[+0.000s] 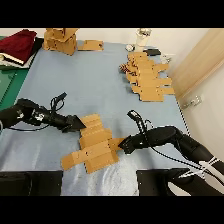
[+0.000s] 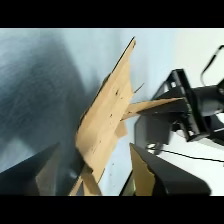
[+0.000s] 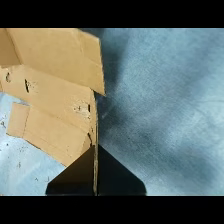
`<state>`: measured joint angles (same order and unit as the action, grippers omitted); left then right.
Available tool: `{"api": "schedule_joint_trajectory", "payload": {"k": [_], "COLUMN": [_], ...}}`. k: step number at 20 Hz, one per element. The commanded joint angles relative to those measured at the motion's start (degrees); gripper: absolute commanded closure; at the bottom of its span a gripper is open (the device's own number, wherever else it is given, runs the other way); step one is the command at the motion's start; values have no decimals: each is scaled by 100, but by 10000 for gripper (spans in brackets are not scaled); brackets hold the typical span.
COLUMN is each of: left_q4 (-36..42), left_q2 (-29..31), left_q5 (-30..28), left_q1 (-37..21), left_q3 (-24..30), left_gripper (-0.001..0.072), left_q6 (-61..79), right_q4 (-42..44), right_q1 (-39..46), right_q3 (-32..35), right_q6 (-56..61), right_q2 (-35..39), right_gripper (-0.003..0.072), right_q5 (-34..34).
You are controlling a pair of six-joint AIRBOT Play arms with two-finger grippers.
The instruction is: Fold the box.
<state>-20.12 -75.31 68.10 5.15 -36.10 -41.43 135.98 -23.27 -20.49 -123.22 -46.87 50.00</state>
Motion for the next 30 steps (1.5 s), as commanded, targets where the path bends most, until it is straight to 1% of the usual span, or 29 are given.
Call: {"api": "schedule_joint_trajectory", "payload": {"k": [1,3,5,6,7,8,15,16,17,20,21,22,27,28,29,30], "left_q4": [741,737,728,730,728,726,726,726,728,754,754,754,839,857,855,859], "left_q2": [-605,-774,-828,-828,-828,-828,-828,-828,-828,-828,-828,-828,-828,-828,-828,-826], "left_q5": [437,745,800,789,802,815,855,841,844,686,675,675,540,544,579,584], "left_q1": [15,57,90,103,107,129,243,267,284,310,308,310,308,310,310,310], "left_q3": [-39,-39,-39,-39,-39,-39,-37,-39,-37,-37,-37,-37,-39,-39,-39,-39], "left_gripper": [128,128,131,147,336,376,378,417,499,500,563,604,607,618,698,698], "left_q6": [920,1062,1117,1176,1270,1386,1508,1517,1600,1620,1652,1661,1661,1674,1775,1810], "right_q4": [-17,-15,-17,-15,-17,-17,-28,-28,-28,-31,-31,-31,-33,-33,-33,-33], "right_q1": [-39,-39,-39,-39,-39,-39,-39,-39,-39,-39,-39,-39,-39,-39,-39,-39], "right_q3": [-2,-2,-2,-2,-2,-2,-2,-2,-2,-2,-2,-2,-2,-2,-2,-2], "right_q6": [72,81,83,87,92,127,129,129,129,129,129,129,129,129,127,127], "right_q2": [9,9,9,7,7,4,4,4,4,4,4,4,4,4,4,4], "right_gripper": [684,684,684,684,684,684,684,684,684,684,684,684,684,683,681,662], "right_q5": [-66,-87,-116,-133,-136,-155,-188,-201,-205,-199,-199,-201,-203,-203,-203,-210]}}
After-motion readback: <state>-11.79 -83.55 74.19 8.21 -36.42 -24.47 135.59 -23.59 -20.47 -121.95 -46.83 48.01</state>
